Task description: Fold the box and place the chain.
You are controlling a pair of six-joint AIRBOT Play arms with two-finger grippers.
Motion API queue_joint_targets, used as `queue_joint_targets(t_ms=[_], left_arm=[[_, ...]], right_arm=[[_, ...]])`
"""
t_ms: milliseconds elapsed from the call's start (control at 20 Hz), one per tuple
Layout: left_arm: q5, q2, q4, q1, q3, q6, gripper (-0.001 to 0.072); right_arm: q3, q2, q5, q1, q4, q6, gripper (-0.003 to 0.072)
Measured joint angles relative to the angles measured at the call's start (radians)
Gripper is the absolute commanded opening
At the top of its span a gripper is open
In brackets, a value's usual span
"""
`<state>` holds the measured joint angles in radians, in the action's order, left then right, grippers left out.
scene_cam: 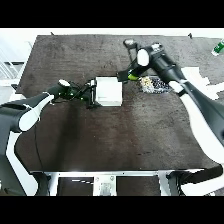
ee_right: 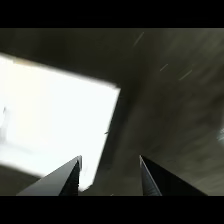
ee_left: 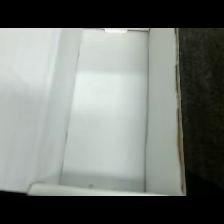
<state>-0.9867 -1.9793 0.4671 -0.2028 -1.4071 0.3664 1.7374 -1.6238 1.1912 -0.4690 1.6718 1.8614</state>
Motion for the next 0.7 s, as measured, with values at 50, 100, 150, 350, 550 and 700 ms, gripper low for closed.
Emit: queue_joint_targets(t_ms=[50, 100, 150, 350, 550, 700], left_arm=[[0.000, 0.000, 0.000, 0.000, 0.000, 0.000, 0.0179], [0.000, 0.000, 0.000, 0.000, 0.000, 0.000, 0.0179], [0.000, 0.000, 0.000, 0.000, 0.000, 0.000, 0.0179], [0.001, 0.000, 0.000, 0.000, 0.000, 0.000, 0.0179], [0.001, 0.000, 0.000, 0.000, 0.000, 0.000, 0.0179], [0.001, 0.000, 0.000, 0.000, 0.000, 0.000, 0.0179]], right_arm=[[-0.045, 0.053, -0.051, 0.010, 0.025, -0.003, 0.0454], [-0.094, 0.100, -0.104, 0.023, 0.042, -0.003, 0.0454], [-0.150, 0.146, -0.161, 0.040, 0.055, 0.002, 0.0454], [-0.412, 0.294, -0.404, 0.154, 0.079, 0.034, 0.0452], [-0.573, 0.314, -0.562, 0.305, 0.028, 0.033, 0.0431], [-0.603, 0.266, -0.610, 0.385, -0.073, -0.053, 0.0400]])
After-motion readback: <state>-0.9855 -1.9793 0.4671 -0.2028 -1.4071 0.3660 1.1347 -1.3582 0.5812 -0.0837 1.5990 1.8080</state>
